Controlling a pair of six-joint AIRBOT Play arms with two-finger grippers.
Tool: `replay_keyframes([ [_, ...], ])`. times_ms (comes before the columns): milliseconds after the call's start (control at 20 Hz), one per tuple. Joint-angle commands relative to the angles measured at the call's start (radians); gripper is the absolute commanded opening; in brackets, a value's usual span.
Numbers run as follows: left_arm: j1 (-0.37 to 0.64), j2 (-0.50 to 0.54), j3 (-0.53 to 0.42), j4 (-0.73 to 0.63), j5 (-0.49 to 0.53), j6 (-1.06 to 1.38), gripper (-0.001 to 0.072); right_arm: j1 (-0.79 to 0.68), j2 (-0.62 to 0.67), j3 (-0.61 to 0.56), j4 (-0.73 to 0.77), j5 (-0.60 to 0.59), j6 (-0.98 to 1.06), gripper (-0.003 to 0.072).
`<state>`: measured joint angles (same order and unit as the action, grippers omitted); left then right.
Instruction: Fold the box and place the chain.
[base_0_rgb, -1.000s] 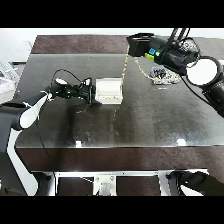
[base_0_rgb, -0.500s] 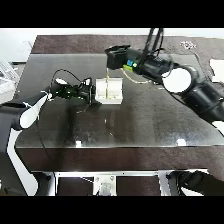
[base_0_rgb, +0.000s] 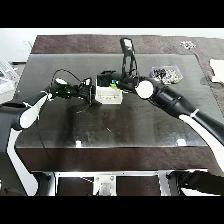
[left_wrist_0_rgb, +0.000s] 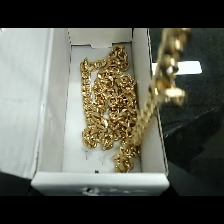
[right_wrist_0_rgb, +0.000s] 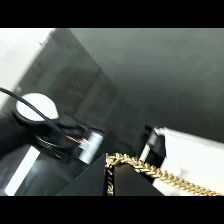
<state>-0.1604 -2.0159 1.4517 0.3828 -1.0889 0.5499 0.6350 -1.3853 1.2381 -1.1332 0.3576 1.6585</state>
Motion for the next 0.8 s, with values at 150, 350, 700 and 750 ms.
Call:
replay_keyframes([
  [150, 0.001, -0.001, 0.000, 0.000, 0.000, 0.000, 0.0528, 0.002, -0.129, -0.008, 0.000, -0.001, 0.048, 0.0009],
  [350, 0.001, -0.001, 0.000, 0.000, 0.000, 0.000, 0.0528, -0.008, -0.191, -0.012, -0.003, 0.003, 0.047, 0.0036],
  [700, 0.001, -0.001, 0.000, 0.000, 0.000, 0.000, 0.0528, -0.054, -0.074, -0.038, -0.217, 0.023, 0.035, 0.0593],
  [750, 0.001, -0.001, 0.000, 0.000, 0.000, 0.000, 0.0528, -0.074, -0.032, -0.062, -0.251, 0.031, 0.050, 0.0593],
])
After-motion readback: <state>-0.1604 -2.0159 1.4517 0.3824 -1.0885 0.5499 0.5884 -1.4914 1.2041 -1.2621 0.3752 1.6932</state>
